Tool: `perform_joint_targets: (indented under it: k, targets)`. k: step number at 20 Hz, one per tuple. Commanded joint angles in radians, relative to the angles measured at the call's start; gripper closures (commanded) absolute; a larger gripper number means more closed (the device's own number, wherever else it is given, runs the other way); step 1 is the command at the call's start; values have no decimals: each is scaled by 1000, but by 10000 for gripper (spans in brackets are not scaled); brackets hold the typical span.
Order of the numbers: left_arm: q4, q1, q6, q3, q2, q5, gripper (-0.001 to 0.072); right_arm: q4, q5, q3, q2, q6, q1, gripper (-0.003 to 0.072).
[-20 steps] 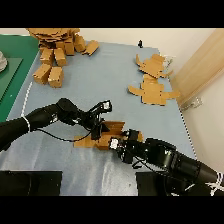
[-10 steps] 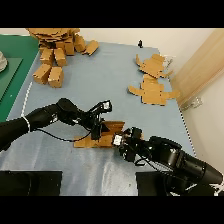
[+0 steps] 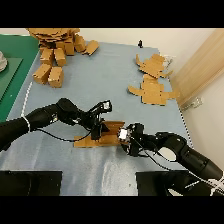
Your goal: Fold the box.
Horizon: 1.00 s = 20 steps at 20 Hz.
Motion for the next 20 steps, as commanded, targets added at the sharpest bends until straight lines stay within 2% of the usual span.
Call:
perform_joint_targets:
  k: [1,6,11,16,20]
  targets:
    - [0,0,0,0,-1,0,696,341,-19,1,-52,-397,-123,-33]
    - [0,0,0,0,-1,0,697,617,16,19,-153,-728,-265,-33]
    - [0,0,0,0,-1,0,696,658,255,124,-318,-916,-389,-33]
    - [0,1,0,0,-1,0,696,676,264,158,-431,-950,-391,-31]
    - [0,1,0,0,-1,0,696,705,254,158,-438,-949,-390,-30]
